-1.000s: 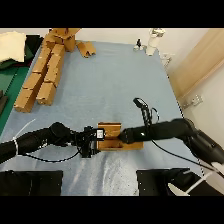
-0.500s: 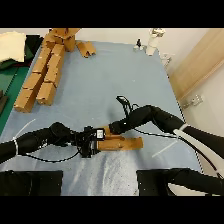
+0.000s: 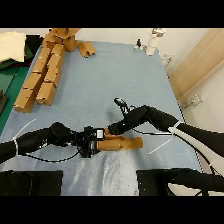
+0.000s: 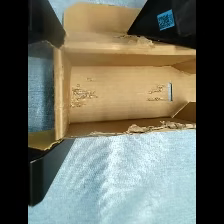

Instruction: Fold the box.

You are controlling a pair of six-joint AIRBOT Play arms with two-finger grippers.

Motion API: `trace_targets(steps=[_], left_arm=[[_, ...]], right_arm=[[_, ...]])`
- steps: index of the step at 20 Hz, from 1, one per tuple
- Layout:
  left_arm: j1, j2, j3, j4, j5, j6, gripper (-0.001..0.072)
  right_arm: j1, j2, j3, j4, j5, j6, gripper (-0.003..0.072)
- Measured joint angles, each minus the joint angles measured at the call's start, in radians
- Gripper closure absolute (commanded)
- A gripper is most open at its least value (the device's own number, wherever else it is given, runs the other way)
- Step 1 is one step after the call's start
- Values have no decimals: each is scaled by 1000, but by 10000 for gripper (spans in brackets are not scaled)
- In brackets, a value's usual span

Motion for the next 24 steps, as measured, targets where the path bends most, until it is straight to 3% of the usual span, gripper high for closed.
trace_targets(steps=[7,12,13,15,17,19,24], left_arm=[[0,0,0,0,0,1,119],[0,0,0,0,0,1,119],[0,0,0,0,0,0,119],[0,0,0,0,0,0,119],[0,0,0,0,0,0,120],[0,0,0,0,0,0,119],[0,0,0,0,0,0,119]], right_arm=[[0,229,36,-216,-34,27,685],[5,412,8,-278,-243,51,682],[11,439,-5,-274,-323,37,647],[29,477,-36,-265,-465,-11,305],[48,497,-76,-269,-539,-73,277],[63,503,-119,-299,-531,-147,277],[79,472,-176,-349,-302,-378,225]])
